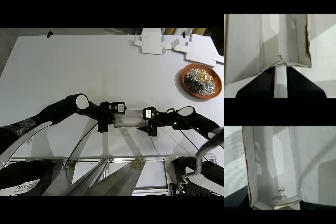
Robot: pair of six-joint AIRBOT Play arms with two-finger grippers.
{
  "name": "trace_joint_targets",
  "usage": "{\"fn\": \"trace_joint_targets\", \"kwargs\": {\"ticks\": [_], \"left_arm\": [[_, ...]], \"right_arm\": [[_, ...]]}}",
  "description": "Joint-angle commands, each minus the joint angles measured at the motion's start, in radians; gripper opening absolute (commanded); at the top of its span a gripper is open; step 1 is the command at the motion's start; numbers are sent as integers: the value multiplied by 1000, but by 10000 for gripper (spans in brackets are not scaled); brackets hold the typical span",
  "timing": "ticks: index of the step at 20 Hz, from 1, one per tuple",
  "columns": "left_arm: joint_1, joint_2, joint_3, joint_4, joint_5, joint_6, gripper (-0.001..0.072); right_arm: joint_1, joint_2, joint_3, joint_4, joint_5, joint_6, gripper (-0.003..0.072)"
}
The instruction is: Fold the box and place the chain.
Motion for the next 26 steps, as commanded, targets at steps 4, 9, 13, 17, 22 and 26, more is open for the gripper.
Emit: {"fn": "trace_joint_targets", "kwargs": {"ticks": [4,9,13,17,22,26], "left_arm": [[-9,-2,0,-41,13,-3,153],[-29,-18,0,-79,16,-4,376],[-29,-12,0,-76,-8,-16,391],[23,67,0,90,-97,-307,68],[144,224,0,183,-249,-684,39],[232,269,-11,184,-251,-912,2]], "right_arm": [[0,0,0,0,0,0,407],[0,0,0,0,0,0,407],[0,0,0,0,0,0,407],[0,0,0,-2,0,0,407],[0,0,0,-2,0,0,407],[0,0,0,-2,0,0,407]]}}
